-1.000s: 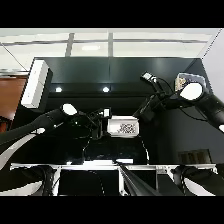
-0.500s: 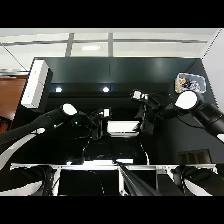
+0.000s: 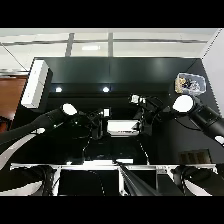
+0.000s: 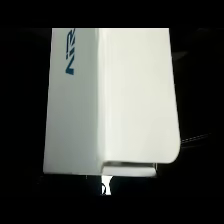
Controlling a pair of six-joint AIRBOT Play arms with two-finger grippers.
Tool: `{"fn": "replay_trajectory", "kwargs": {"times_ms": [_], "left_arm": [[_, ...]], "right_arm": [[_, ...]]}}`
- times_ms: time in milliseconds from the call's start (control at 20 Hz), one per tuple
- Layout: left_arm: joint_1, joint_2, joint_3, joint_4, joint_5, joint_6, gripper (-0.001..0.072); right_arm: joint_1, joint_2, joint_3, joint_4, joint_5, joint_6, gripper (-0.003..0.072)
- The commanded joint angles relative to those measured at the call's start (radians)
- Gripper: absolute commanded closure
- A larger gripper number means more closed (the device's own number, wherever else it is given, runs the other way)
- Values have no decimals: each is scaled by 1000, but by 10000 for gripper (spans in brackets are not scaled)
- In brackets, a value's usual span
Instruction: Fold the box and place the chain.
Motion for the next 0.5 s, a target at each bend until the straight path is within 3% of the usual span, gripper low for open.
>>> {"fn": "replay_trajectory", "kwargs": {"times_ms": [0, 150, 250, 450], "left_arm": [[0, -1, 0, 0, 0, 1, 275], [0, -1, 0, 0, 0, 1, 275], [0, -1, 0, 0, 0, 1, 275], [0, -1, 0, 0, 0, 1, 275]], "right_arm": [[1, -5, -1, 0, -5, -3, 213], [1, -5, -2, 0, -2, -2, 215], [1, -5, -2, 0, 3, 0, 443], [1, -5, -7, 0, 2, 0, 449]]}}
